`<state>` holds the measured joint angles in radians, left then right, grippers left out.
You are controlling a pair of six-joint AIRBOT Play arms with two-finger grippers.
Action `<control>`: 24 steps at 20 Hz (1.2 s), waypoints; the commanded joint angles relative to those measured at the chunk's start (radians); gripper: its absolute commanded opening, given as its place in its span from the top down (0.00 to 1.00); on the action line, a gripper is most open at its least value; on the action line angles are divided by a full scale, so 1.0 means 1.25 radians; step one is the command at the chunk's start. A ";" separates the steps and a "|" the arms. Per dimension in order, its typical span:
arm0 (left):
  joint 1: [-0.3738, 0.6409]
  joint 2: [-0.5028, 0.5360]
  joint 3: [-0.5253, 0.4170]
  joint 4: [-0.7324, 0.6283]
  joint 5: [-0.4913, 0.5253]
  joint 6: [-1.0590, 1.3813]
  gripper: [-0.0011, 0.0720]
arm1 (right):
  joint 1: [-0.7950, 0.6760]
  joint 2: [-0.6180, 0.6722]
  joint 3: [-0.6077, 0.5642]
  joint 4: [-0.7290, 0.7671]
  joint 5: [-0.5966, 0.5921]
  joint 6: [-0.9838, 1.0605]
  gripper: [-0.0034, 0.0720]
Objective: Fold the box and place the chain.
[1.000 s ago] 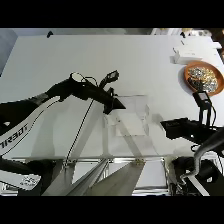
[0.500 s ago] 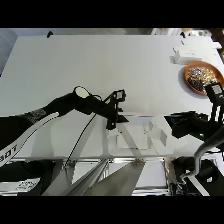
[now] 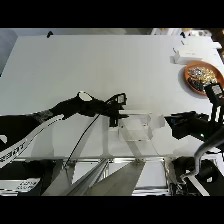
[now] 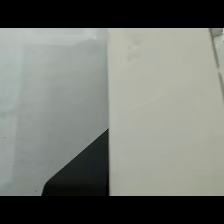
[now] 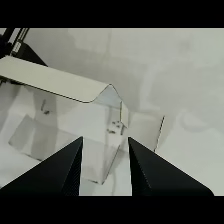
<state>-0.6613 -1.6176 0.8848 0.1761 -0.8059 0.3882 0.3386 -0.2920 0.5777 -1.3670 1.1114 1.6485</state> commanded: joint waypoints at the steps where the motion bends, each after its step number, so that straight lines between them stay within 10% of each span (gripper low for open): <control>1: -0.001 -0.002 -0.001 0.068 0.005 0.005 0.99 | 0.001 0.001 0.001 -0.001 0.003 -0.007 0.53; 13: -0.001 -0.002 -0.001 0.072 -0.012 0.006 0.97 | 0.001 0.001 0.001 0.000 0.003 -0.108 0.54; 17: -0.001 -0.002 -0.001 0.072 -0.011 0.006 0.97 | 0.001 -0.003 0.000 0.016 0.009 -0.315 0.93; 24: -0.001 -0.002 -0.001 0.072 -0.012 0.006 0.97 | 0.001 -0.165 -0.130 0.116 0.020 -0.826 0.94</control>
<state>-0.6617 -1.6196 0.8848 0.2657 -0.8207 0.3962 0.3386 -0.4110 0.4778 -1.2476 1.1278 0.9192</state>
